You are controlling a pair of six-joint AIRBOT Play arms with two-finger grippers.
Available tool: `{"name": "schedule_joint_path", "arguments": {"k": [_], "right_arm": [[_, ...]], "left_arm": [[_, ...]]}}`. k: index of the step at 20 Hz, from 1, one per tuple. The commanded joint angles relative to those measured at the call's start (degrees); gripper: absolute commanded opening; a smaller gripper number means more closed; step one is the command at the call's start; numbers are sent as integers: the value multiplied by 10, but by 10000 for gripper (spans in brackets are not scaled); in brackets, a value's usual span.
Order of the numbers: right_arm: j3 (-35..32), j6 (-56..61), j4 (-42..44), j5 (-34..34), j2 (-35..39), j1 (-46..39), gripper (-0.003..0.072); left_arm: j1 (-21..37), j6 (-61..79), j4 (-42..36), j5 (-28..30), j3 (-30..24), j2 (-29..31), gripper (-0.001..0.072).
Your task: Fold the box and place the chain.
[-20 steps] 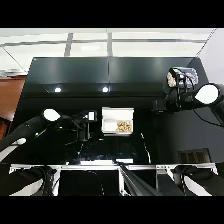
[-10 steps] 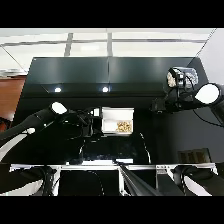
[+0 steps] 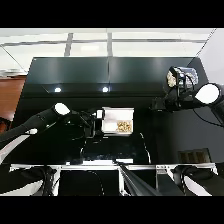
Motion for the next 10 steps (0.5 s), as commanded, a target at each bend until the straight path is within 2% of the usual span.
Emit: {"name": "schedule_joint_path", "arguments": {"k": [1,5,6,7,8,10], "right_arm": [[0,0,0,-2,0,0,381],[0,0,0,-2,0,0,381],[0,0,0,-2,0,0,381],[0,0,0,-2,0,0,382],[0,0,-1,-3,0,0,381],[0,-1,-3,-26,-5,0,409]], "left_arm": [[-6,0,-12,11,1,-1,713],[-26,0,20,10,1,-3,695],[-30,-1,24,12,1,-3,616],[-30,-1,25,13,1,-3,445],[-30,-1,24,13,1,-3,359],[-30,-1,24,13,1,-3,359]]}}
